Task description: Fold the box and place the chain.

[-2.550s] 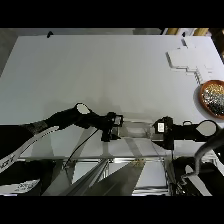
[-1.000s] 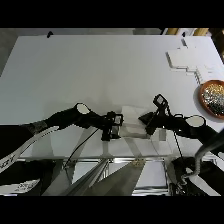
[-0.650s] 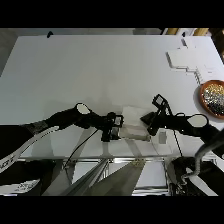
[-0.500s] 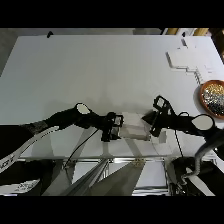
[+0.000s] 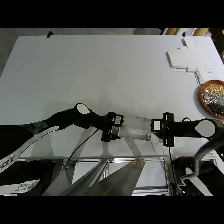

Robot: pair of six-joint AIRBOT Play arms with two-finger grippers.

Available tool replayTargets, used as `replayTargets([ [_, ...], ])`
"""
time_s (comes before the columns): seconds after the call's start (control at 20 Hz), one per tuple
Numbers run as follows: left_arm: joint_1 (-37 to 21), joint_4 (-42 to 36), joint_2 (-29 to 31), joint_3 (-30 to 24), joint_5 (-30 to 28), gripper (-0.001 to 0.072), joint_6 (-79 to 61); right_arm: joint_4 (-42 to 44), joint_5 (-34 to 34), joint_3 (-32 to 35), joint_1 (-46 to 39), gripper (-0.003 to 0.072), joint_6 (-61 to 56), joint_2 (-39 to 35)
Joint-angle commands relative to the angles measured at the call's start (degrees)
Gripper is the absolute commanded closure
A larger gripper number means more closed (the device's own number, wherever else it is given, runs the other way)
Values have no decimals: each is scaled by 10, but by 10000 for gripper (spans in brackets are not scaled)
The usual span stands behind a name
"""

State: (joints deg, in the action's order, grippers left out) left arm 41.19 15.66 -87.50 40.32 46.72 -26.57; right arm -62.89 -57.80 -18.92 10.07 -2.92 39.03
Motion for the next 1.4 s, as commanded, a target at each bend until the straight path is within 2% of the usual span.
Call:
replayTargets([
  [0.0,0,0,0,0,0,500,0,-21,-14,2,0,410,8,20],
  [0.15,0,0,0,0,0,500,0,34,-30,1,0,442,40,19],
  [0.2,0,0,0,0,0,500,0,38,-39,1,0,501,49,15],
  [0.25,0,0,0,1,0,500,0,31,-46,1,0,521,49,12],
  [0.45,0,0,0,0,0,500,0,41,-45,23,0,530,49,13],
  [0.65,0,0,0,0,0,500,0,120,19,43,0,530,67,16],
  [0.9,0,0,0,0,0,500,0,199,23,46,1,531,98,54],
  [1.05,0,0,0,0,0,500,0,232,46,46,0,516,110,89],
  [1.15,0,0,0,0,0,500,0,239,49,46,0,414,110,101],
  [1.35,0,0,0,1,0,500,0,212,37,46,0,406,88,80],
])
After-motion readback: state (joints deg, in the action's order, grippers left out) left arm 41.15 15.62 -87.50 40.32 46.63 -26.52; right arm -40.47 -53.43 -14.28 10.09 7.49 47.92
